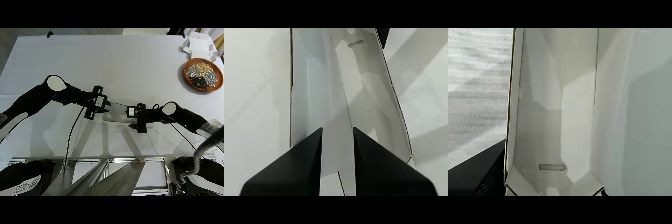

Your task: Fold the box and place the chain.

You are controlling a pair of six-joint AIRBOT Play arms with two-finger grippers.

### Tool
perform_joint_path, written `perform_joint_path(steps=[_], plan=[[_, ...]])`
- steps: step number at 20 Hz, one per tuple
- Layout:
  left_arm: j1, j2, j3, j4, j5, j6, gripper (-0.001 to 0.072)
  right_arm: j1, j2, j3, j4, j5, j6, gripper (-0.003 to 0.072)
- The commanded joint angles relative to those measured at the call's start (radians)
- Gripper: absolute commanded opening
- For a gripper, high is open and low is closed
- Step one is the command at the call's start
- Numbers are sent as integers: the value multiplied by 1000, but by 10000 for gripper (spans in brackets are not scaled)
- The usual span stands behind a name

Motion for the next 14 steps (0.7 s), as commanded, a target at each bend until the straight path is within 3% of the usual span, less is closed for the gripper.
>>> perform_joint_path(steps=[1,3,7,8,9,14], plan=[[13,-15,0,-23,10,17,198,0,1,0,0,0,-1,398],[13,-28,0,-23,8,17,121,0,1,0,0,0,-1,398],[8,-45,0,-22,-32,-42,123,0,1,0,0,0,-1,398],[8,-34,0,-23,-58,-61,98,0,1,0,0,1,-1,398],[9,-22,0,-21,-85,-79,5,0,1,0,0,0,-1,398],[33,45,0,42,-76,-142,7,0,1,0,0,1,-1,398]])
